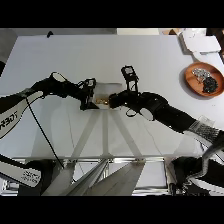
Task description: Fold the box and place the chain.
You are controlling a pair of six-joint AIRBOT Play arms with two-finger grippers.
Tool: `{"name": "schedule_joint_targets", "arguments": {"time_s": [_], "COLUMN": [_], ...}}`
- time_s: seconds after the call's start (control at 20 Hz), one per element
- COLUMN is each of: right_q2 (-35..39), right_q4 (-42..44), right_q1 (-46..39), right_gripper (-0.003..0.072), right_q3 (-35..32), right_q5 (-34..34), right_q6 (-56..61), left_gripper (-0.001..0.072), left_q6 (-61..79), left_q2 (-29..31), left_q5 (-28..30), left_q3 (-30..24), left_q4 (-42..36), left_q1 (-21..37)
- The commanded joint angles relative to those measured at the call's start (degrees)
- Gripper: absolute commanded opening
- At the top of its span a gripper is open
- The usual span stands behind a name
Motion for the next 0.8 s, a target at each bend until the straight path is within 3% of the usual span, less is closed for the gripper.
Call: {"name": "schedule_joint_targets", "arguments": {"time_s": [0.0,0.3,0.4,0.5,0.75], "right_q2": [0.68,5.73,6.56,7.04,7.06], "right_q4": [0.0,0.02,0.04,0.39,12.11], "right_q1": [-0.02,-1.95,-4.0,-6.64,-16.0], "right_gripper": [0.046,0.0455,0.0399,0.0399,0.0399], "right_q3": [0.09,0.09,0.07,0.09,0.09], "right_q5": [4.7,10.82,13.16,16.0,25.62], "right_q6": [-2.16,-16.0,-21.46,-29.51,-54.8], "left_gripper": [0.0316,0.0316,0.0316,0.0316,0.0316], "left_q6": [0.02,0.0,0.02,0.02,0.0], "left_q2": [0.0,0.02,0.02,0.0,0.02], "left_q5": [0.02,0.02,0.02,0.02,0.02], "left_q3": [-0.04,-0.04,-0.04,-0.04,-0.04], "left_q4": [0.0,0.0,0.0,0.0,0.0], "left_q1": [-0.02,-0.02,-0.02,-0.02,-0.02]}}
